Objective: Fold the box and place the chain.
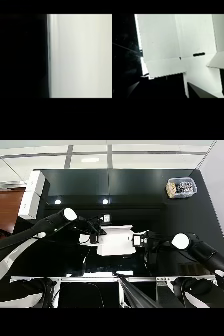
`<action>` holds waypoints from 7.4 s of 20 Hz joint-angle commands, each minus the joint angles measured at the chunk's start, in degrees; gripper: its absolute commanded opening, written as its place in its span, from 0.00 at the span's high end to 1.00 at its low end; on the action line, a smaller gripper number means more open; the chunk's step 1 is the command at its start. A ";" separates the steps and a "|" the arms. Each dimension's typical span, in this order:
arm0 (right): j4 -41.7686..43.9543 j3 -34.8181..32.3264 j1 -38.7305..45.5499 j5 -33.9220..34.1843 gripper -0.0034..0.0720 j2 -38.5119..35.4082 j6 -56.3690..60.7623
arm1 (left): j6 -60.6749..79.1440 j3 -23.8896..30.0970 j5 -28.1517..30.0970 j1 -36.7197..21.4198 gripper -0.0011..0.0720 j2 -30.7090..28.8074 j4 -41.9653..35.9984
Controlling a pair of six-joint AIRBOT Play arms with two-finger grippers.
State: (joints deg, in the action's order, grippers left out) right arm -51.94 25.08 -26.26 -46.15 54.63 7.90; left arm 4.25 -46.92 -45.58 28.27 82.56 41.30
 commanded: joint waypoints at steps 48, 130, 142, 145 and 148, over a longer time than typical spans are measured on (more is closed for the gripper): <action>22.77 6.32 3.78 4.87 0.06 16.79 -28.11 | 0.09 -0.02 0.15 0.07 0.95 0.11 0.24; 18.86 7.69 3.39 5.22 0.34 19.15 -19.89 | -4.02 -0.09 -0.07 -0.13 0.33 -0.94 0.42; 18.86 7.69 3.39 5.29 0.34 19.15 -19.87 | -38.12 0.76 -24.11 -9.31 0.95 -16.02 11.39; 18.86 7.69 3.39 5.27 0.34 19.15 -19.87 | -34.77 4.70 -21.70 -7.02 0.95 -15.85 -2.05; 18.86 7.69 3.39 5.29 0.34 19.15 -19.87 | -27.89 6.80 -11.02 -4.79 0.95 -15.61 -16.37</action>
State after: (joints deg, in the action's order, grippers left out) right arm -33.10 32.73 -22.83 -40.88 73.73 -11.97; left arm -28.32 -42.04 -62.76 22.09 66.96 38.89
